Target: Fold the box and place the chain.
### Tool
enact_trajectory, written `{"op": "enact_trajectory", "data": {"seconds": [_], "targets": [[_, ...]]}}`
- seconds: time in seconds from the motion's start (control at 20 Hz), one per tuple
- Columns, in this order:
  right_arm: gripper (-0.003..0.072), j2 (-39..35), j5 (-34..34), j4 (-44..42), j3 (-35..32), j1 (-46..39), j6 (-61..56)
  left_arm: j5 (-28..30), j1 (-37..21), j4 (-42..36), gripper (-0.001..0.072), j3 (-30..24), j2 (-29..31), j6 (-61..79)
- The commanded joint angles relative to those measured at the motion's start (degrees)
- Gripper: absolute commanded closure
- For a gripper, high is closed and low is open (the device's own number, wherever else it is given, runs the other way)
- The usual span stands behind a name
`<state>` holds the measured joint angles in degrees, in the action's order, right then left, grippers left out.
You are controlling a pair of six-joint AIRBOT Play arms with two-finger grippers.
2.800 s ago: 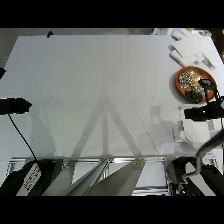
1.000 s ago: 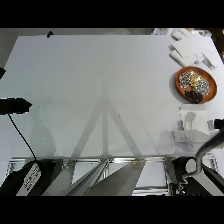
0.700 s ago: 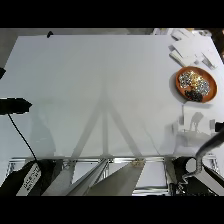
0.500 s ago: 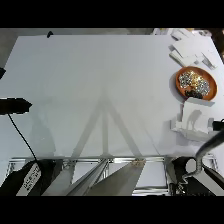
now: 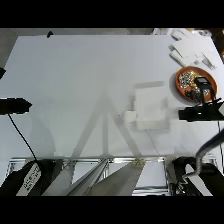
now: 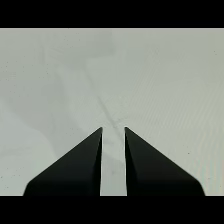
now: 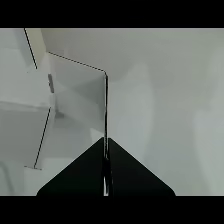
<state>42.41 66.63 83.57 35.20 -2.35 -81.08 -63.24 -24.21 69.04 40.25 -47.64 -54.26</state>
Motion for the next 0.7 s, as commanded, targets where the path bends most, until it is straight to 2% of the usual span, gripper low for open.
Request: {"op": "enact_trajectory", "data": {"seconds": [0.0,0.15,0.3,0.55,0.65], "targets": [[0.0673,-3.58,-6.75,-11.98,-2.67,12.48,-3.13,0.02,0.02,0.0,0.0557,-0.02,-0.04,0.0],[0.0672,-3.48,-10.97,-11.52,-4.61,21.27,-7.3,0.0,0.02,0.0,0.0557,-0.02,-0.04,0.0],[0.0672,-3.45,-14.12,-11.41,-5.9,26.25,-7.74,0.02,0.02,-0.02,0.0557,-0.02,-0.04,0.0],[0.0672,-3.37,-15.63,-10.01,-10.1,26.93,-8.98,-0.02,0.02,-0.2,0.0557,-0.02,-0.07,-0.04],[0.0672,-2.75,-18.45,-10.86,-13.22,26.93,-8.98,0.04,0.02,-2.71,0.0557,-0.02,-0.09,-0.09]]}}
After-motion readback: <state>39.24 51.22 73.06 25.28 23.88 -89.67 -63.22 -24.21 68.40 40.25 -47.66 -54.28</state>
